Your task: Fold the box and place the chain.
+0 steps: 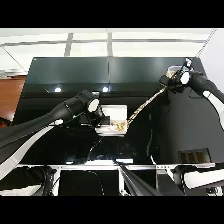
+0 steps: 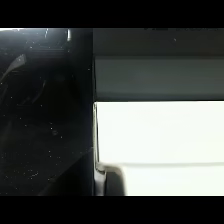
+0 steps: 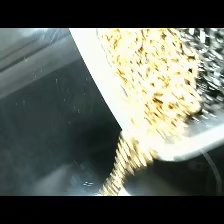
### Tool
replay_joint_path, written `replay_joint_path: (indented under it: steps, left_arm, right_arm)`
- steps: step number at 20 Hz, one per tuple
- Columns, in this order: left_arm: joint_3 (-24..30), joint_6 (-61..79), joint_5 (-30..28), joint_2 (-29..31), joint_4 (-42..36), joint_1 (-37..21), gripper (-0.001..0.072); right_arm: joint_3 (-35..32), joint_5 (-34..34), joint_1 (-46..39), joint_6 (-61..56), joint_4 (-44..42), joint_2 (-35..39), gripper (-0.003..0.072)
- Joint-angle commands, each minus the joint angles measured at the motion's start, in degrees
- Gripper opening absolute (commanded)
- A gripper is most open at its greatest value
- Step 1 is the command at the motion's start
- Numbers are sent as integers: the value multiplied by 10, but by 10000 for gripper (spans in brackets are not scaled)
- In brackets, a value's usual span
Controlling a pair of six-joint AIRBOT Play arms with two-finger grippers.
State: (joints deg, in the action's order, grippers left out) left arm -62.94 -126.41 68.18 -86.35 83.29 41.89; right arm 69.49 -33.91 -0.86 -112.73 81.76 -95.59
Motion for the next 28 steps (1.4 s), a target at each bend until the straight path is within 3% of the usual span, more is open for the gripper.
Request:
replay_joint_path:
  steps: [1, 2, 4, 7, 11, 15, 20, 28]
  left_arm:
    - [0, 0, 0, 0, 0, 0, 29]
    - [0, 0, 0, 0, 0, 0, 29]
    - [0, 0, 0, 0, 0, 0, 29]
    - [0, 0, 0, 0, 0, 0, 29]
    - [0, 0, 0, 0, 0, 0, 29]
    - [0, 0, 0, 0, 0, 0, 29]
    - [0, 0, 0, 0, 0, 0, 29]
    - [0, 0, 0, 0, 0, 0, 29]
  right_arm:
    - [38, -25, -4, -13, -16, -34, 98]
    - [43, -51, -7, -11, -17, -28, 15]
    - [49, -104, -8, 27, -30, 8, 15]
    - [48, -219, 3, 193, -87, 136, 15]
    - [48, -363, 21, 256, -115, 336, 15]
    - [48, -445, 21, 292, -241, 447, 15]
    - [47, -489, 46, 319, -404, 465, 15]
    - [44, -404, 214, 315, -412, 405, 15]
